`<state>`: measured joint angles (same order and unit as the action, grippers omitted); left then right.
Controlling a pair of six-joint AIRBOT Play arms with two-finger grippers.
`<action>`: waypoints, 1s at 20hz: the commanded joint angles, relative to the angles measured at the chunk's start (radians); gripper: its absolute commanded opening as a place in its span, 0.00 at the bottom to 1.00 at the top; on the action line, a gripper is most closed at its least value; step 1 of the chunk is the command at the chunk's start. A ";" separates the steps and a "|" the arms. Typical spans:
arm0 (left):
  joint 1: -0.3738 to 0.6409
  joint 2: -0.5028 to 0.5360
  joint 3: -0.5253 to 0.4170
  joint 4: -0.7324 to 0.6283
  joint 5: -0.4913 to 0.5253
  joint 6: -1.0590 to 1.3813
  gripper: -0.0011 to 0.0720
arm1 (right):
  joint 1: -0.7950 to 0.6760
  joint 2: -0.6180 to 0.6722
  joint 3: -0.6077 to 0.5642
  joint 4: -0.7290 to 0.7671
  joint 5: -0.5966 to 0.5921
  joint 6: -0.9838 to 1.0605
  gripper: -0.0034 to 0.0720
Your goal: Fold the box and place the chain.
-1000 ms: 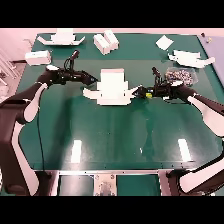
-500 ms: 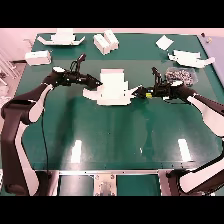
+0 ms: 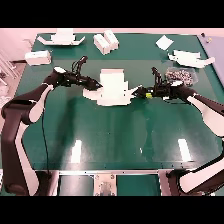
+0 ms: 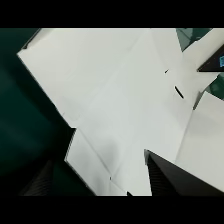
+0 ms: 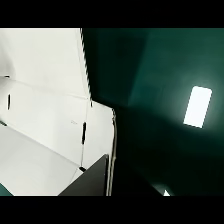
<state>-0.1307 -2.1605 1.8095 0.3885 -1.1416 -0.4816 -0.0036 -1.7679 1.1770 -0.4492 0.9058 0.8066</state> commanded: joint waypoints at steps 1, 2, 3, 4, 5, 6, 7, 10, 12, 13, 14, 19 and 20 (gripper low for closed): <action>0.000 -0.001 0.001 -0.058 -0.031 0.000 0.87 | -0.001 0.001 0.000 0.000 0.000 0.000 0.05; 0.000 -0.001 0.001 -0.072 -0.040 0.011 0.87 | -0.001 0.001 0.000 0.000 0.000 0.000 0.05; 0.000 -0.001 0.001 -0.085 -0.044 0.013 0.87 | -0.001 0.001 0.000 0.000 0.000 0.000 0.05; 0.000 -0.001 0.001 -0.090 -0.049 0.015 0.87 | -0.001 0.001 0.000 0.000 0.000 0.000 0.05; 0.000 -0.002 0.001 -0.090 -0.056 0.015 0.87 | -0.001 0.001 0.000 0.000 0.000 0.000 0.05; -0.001 -0.005 0.001 -0.089 -0.062 0.015 0.87 | -0.001 0.001 0.000 0.000 0.000 0.000 0.05; -0.002 -0.013 0.001 -0.088 -0.063 0.009 0.87 | -0.001 0.001 0.000 0.000 0.000 0.000 0.05; -0.016 -0.027 0.001 -0.086 -0.070 0.013 0.87 | -0.001 0.001 0.000 0.000 0.000 0.000 0.05; -0.028 -0.027 0.001 -0.090 -0.052 0.042 0.87 | -0.002 0.001 0.000 -0.002 0.000 -0.001 0.05; -0.031 -0.027 0.001 -0.090 -0.052 0.046 0.74 | -0.002 0.001 0.000 -0.005 0.000 -0.005 0.05; -0.031 -0.027 0.001 -0.090 -0.051 0.055 0.68 | -0.002 0.001 0.000 -0.005 0.000 -0.005 0.05; -0.031 -0.027 0.001 -0.120 -0.021 0.087 0.68 | -0.002 0.000 0.000 -0.039 0.000 -0.007 0.05; -0.031 -0.027 0.001 -0.133 -0.015 0.096 0.68 | -0.002 0.001 0.000 -0.039 0.000 -0.007 0.05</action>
